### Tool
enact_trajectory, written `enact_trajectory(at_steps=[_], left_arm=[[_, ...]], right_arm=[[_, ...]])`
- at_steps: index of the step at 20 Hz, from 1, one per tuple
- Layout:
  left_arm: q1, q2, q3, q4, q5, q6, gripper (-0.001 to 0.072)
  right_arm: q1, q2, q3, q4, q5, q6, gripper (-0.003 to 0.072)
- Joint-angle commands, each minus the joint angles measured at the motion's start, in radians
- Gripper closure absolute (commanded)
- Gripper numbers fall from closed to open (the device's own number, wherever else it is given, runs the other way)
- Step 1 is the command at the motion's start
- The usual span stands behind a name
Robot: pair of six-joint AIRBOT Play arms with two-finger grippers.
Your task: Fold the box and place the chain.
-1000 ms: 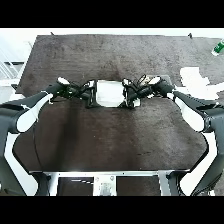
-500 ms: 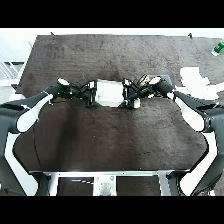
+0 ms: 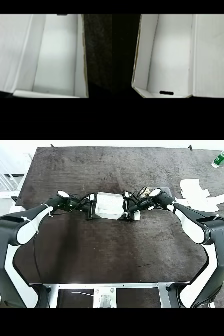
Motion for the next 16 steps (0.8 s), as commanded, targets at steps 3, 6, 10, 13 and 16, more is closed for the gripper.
enact_trajectory(at_steps=[3,6,10,13,16], left_arm=[[0.0,-0.017,0.0,-0.01,0.012,-0.004,0.0],[0.0,-0.017,0.0,-0.022,0.009,-0.004,0.0],[0.0,-0.017,0.002,-0.021,0.015,-0.039,0.0001],[0.0,-0.018,0.014,-0.02,0.006,-0.077,0.0001],[0.0,-0.018,0.014,-0.019,0.006,-0.083,0.0002]], right_arm=[[0.001,0.0,0.0,0.001,-0.002,0.0,0.0105],[0.001,0.0,0.0,0.001,-0.002,0.0,0.0105],[0.001,0.0,0.0,0.001,-0.002,0.0,0.0105],[0.001,0.0,0.0,0.001,-0.002,0.0,0.0105],[0.001,0.0,0.0,0.001,-0.002,0.0,0.0105]])
